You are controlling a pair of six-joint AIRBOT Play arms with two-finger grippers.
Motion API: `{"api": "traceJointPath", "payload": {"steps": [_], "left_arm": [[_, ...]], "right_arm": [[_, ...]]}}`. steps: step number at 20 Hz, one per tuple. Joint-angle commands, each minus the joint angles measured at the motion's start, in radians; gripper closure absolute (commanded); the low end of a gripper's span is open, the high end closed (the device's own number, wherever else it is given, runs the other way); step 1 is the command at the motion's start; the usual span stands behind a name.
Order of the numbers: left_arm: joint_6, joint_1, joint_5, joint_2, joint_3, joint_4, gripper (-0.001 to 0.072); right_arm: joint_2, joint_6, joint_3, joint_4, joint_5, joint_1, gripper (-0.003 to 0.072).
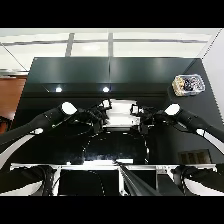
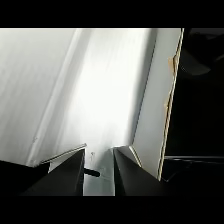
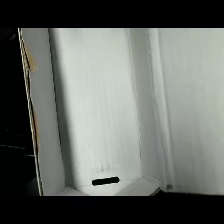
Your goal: Fold the box and place the chain.
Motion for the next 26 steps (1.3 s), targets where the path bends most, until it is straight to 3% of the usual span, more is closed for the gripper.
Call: {"api": "traceJointPath", "payload": {"steps": [1,3,4,5,8,10,15,18,20,23,24,26], "left_arm": [[0.000,-0.003,0.019,-0.001,0.000,0.002,0.0362],[0.000,-0.003,0.019,-0.001,0.000,0.005,0.0225],[0.000,-0.003,0.004,-0.001,0.001,0.016,0.0248],[-0.001,-0.003,-0.008,-0.001,0.000,0.024,0.0366],[0.000,-0.003,-0.019,-0.001,0.003,0.028,0.0355],[-0.046,0.005,-0.035,0.009,0.032,0.100,0.0679],[-0.601,0.092,-0.269,0.145,0.123,0.445,0.0680],[-1.007,0.218,-0.362,0.233,0.122,0.669,0.0679],[-1.251,0.325,-0.450,0.229,0.118,0.722,0.0678],[-1.459,0.445,-0.497,0.192,0.051,0.665,0.0677],[-1.536,0.478,-0.479,0.179,0.006,0.593,0.0677],[-1.394,0.523,-0.451,0.135,-0.071,0.343,0.0677]], "right_arm": [[-0.001,0.000,0.000,0.001,-0.001,0.001,0.0452],[-0.001,0.000,0.000,0.001,-0.001,0.001,0.0451],[-0.001,0.000,0.000,0.001,-0.001,0.001,0.0451],[-0.001,0.000,0.000,0.001,-0.001,0.001,0.0452],[-0.001,0.000,0.000,0.001,-0.001,0.001,0.0451],[-0.001,0.000,0.000,0.001,-0.001,0.001,0.0451],[-0.001,0.000,0.000,0.001,-0.001,0.001,0.0451],[-0.001,0.000,0.000,0.001,-0.001,0.001,0.0452],[-0.001,0.000,0.000,0.001,-0.001,0.001,0.0452],[-0.001,0.000,0.000,0.001,-0.001,0.001,0.0451],[-0.001,0.000,0.000,0.001,-0.001,0.001,0.0452],[-0.001,0.000,0.000,0.001,-0.001,0.001,0.0452]]}}
